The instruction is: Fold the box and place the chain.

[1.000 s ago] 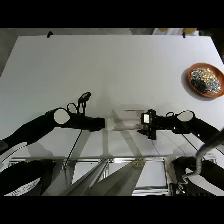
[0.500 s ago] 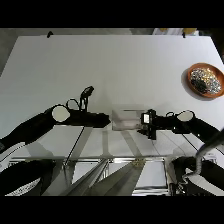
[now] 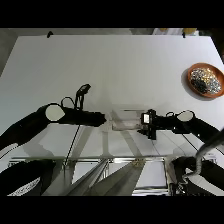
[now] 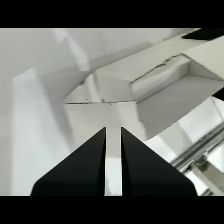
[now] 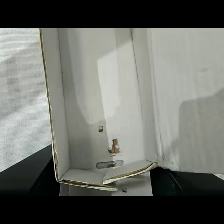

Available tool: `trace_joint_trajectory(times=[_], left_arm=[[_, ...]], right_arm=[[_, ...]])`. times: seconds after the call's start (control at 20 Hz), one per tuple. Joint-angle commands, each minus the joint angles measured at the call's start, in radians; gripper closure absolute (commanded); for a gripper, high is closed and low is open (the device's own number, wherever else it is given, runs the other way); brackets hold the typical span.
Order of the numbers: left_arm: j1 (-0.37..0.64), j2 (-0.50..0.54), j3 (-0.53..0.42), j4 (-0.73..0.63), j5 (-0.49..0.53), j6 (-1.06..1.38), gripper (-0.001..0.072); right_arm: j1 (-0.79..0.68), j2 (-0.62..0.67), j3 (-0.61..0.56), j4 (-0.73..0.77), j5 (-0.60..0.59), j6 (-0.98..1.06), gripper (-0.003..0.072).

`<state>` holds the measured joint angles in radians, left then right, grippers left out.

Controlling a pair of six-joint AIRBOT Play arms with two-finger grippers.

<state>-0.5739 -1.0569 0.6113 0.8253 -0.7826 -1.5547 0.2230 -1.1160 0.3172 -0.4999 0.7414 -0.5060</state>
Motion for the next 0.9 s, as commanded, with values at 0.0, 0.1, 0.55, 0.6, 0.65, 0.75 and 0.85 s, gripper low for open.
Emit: trace_joint_trajectory(times=[0.0,0.1,0.55,0.6,0.65,0.75,0.85], left_arm=[[0.079,0.035,-0.016,0.122,-0.121,-0.050,0.0609],[0.090,0.015,-0.048,0.108,-0.117,-0.050,0.0609],[0.044,-0.150,-0.054,-0.203,-0.034,0.208,0.0333],[0.044,-0.150,-0.054,-0.219,-0.028,0.217,0.0333],[0.042,-0.150,-0.054,-0.238,-0.020,0.231,0.0333],[0.042,-0.150,-0.051,-0.272,-0.015,0.250,0.0333],[0.032,-0.149,-0.047,-0.291,-0.016,0.250,0.0333]], right_arm=[[0.000,0.000,0.000,0.000,0.000,0.000,0.0407],[0.000,0.000,0.000,0.000,0.000,0.000,0.0407],[0.000,0.000,0.000,0.000,0.000,0.000,0.0407],[0.000,0.000,0.000,0.000,0.000,0.000,0.0407],[0.000,0.000,0.000,0.000,0.000,0.000,0.0407],[0.000,0.000,0.000,0.000,0.000,0.000,0.0407],[0.000,0.000,0.000,0.000,0.000,0.000,0.0407]])
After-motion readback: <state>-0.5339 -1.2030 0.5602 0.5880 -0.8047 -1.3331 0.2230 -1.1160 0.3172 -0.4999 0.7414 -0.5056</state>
